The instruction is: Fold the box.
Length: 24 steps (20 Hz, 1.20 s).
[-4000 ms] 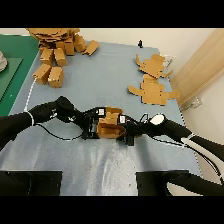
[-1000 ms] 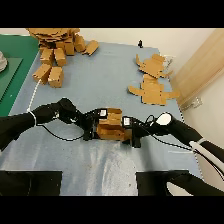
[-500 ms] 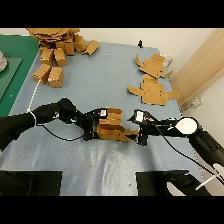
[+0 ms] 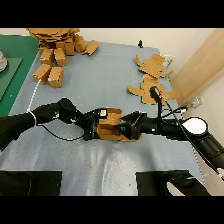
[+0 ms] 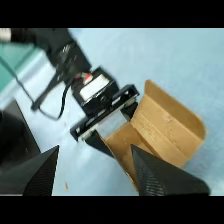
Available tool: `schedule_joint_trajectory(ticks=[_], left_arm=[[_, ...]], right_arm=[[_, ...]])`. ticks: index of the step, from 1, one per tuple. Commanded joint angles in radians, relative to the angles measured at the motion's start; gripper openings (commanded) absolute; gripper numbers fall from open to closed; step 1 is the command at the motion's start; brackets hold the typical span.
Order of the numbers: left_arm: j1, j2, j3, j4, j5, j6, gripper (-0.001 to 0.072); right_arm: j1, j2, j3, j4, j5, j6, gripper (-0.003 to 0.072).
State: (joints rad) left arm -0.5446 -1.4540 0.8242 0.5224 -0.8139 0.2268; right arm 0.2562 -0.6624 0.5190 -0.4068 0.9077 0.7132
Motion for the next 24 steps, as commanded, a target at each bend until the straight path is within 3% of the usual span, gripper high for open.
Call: schedule_joint_trajectory(ticks=[1,12,19,24], left_arm=[[0.0,-0.001,0.001,0.0,0.0,0.0,0.048],[0.0,0.0,0.002,0.001,-0.001,-0.02,0.048],[0.002,0.063,0.002,0.206,0.0,-0.177,0.0481],[0.002,0.083,0.002,0.223,0.005,-0.198,0.048]], right_arm=[[0.002,0.001,0.001,0.073,-0.1,0.232,0.0697],[0.002,-0.011,0.0,0.034,-0.132,0.308,0.0697],[0.002,-0.035,0.0,0.027,-0.131,0.308,0.0697],[0.002,-0.035,0.0,0.027,-0.129,0.309,0.0697]])
